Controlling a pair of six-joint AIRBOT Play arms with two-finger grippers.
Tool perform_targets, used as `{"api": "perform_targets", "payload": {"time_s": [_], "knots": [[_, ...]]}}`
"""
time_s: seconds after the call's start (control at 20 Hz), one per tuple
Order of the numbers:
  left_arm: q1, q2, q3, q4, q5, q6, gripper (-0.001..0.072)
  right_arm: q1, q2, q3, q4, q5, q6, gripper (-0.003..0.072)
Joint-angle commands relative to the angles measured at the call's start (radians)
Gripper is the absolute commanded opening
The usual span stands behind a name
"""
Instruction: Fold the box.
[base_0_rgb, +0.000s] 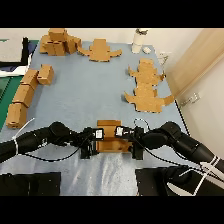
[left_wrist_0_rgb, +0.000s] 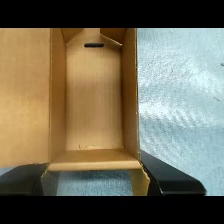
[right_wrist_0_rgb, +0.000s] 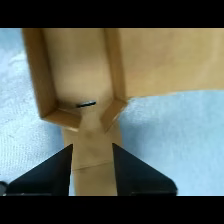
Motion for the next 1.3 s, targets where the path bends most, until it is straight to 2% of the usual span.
{"api": "perform_targets", "payload": {"time_s": [0.0,0.1,0.2,0.25,0.4,0.45,0.6,0.7,1.25], "knots": [[0.000,0.000,0.001,0.001,0.000,0.001,0.0449,-0.001,0.002,0.011,0.041,0.044,0.005,0.0378],[0.000,0.000,0.001,0.001,0.000,0.002,0.0449,0.000,0.001,0.010,0.084,0.063,-0.046,0.0338],[0.000,0.000,0.001,0.001,0.000,0.001,0.0449,0.000,0.000,0.010,0.140,0.064,-0.076,0.0335],[0.000,0.000,0.001,0.001,0.000,0.001,0.0449,0.009,0.000,0.010,0.153,0.064,-0.080,0.0286],[0.000,0.000,0.001,0.001,0.000,0.002,0.0449,0.027,-0.008,0.010,0.156,0.069,-0.080,0.0256],[0.000,0.000,0.001,0.001,0.000,0.001,0.0449,0.028,-0.012,0.010,0.159,0.069,-0.081,0.0209],[0.000,0.000,0.001,0.001,0.000,0.002,0.0449,0.028,-0.017,0.010,0.198,0.069,-0.108,0.0200],[0.000,0.000,0.001,0.001,0.000,0.001,0.0449,0.028,-0.017,0.010,0.204,0.069,-0.116,0.0156],[0.000,0.000,0.001,0.001,0.000,0.002,0.0449,0.028,-0.038,0.010,0.225,0.114,-0.180,0.0164]]}}
